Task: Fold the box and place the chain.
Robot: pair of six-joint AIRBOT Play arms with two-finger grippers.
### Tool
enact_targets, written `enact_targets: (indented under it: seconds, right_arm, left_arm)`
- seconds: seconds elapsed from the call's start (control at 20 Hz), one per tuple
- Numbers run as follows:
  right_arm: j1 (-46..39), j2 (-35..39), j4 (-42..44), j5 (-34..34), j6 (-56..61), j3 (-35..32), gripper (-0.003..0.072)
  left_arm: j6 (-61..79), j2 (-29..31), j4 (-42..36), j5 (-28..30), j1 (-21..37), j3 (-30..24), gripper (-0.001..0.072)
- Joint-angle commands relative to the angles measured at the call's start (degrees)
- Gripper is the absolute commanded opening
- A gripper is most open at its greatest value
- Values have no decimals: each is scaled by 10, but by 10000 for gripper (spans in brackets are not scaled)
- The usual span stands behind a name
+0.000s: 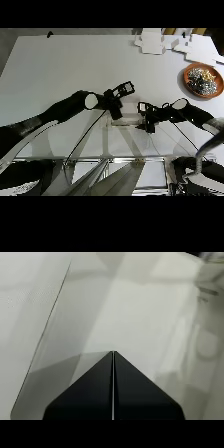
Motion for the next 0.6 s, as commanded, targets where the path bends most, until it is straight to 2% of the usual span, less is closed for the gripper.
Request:
enact_targets:
  seconds: [0.0, 0.1, 0.2, 0.45, 0.55]
  right_arm:
    - [0, 0, 0, 0, 0, 0, 319]
    - [0, 0, 0, 0, 0, 0, 319]
    - [0, 0, 0, 0, 0, 0, 319]
    - [0, 0, 0, 0, 0, 0, 319]
    - [0, 0, 0, 0, 0, 0, 319]
  left_arm:
    - [-108, 64, 110, -113, -4, 0, 3]
    - [-171, 73, 138, -159, -3, 0, 4]
    - [-172, 72, 132, -179, -2, -8, 4]
    - [-111, 72, 108, -141, 7, -82, 12]
    - [-103, 73, 108, -144, 24, -99, 16]
